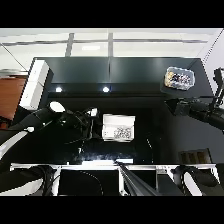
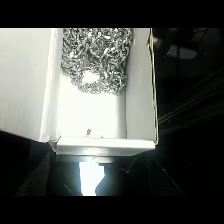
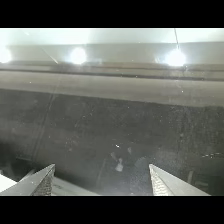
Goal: Fold the box and place the chain.
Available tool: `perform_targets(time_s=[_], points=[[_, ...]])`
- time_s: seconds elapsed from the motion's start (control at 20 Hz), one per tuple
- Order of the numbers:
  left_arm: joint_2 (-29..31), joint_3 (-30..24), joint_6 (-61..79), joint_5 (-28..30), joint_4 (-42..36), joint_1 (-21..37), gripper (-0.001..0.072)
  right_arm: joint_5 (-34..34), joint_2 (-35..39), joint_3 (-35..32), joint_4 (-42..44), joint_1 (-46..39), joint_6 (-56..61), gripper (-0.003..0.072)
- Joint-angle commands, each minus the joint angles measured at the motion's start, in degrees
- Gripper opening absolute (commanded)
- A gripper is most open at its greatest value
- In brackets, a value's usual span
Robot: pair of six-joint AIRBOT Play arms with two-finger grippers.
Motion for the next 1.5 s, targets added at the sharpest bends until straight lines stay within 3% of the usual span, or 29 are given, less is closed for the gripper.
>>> perform_targets(time_s=[0.0,0.4,1.25,1.3,1.35,1.45], points=[[-0.15,0.07,-0.72,3.52,0.07,-2.27,0.0709,0.11,0.04,0.04,0.04,0.0,0.02,0.07],[-0.26,0.07,-1.25,3.82,-3.8,-2.8,0.0709,0.26,0.04,0.02,0.02,0.0,0.02,0.07],[-0.24,0.2,-4.17,8.11,0.5,-7.02,0.068,0.24,0.04,0.04,0.02,0.0,0.02,0.07],[-0.24,0.2,-4.35,8.35,0.52,-7.02,0.0616,0.26,0.04,0.04,0.02,0.0,0.02,0.07],[-0.24,0.2,-4.37,8.33,0.48,-7.02,0.0507,0.26,0.04,0.04,0.02,0.0,0.02,0.07],[-0.24,0.2,-4.37,8.37,0.5,-7.02,0.0482,0.26,0.04,0.04,0.02,0.0,0.02,0.07]])
